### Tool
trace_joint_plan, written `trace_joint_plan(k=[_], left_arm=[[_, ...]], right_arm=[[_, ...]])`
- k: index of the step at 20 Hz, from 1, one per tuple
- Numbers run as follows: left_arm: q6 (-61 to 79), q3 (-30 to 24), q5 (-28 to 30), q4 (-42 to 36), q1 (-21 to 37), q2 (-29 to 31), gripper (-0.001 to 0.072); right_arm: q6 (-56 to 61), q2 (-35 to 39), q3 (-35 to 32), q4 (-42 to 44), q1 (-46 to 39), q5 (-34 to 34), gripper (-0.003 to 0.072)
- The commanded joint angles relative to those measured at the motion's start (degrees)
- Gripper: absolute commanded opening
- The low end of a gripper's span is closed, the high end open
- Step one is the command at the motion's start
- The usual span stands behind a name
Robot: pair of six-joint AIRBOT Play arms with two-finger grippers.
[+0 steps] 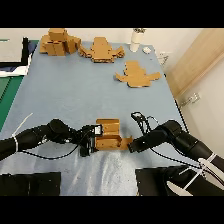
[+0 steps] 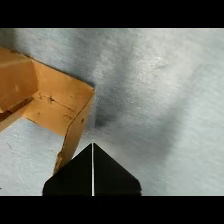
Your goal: Fold the box.
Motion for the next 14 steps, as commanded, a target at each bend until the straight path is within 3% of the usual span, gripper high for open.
trace_joint_plan(k=[1,4,14], left_arm=[[0.00,-0.04,0.02,0.02,0.04,-0.02,0.0510],[0.02,-0.04,0.02,0.02,0.04,-0.02,0.0510],[0.00,-0.04,0.02,0.02,0.04,-0.02,0.0509]], right_arm=[[-3.61,0.17,-1.33,4.81,0.02,4.94,0.0002],[-4.07,0.17,-1.27,6.27,0.04,7.04,0.0002],[-3.72,6.58,-0.98,4.85,0.09,1.75,0.0003]])
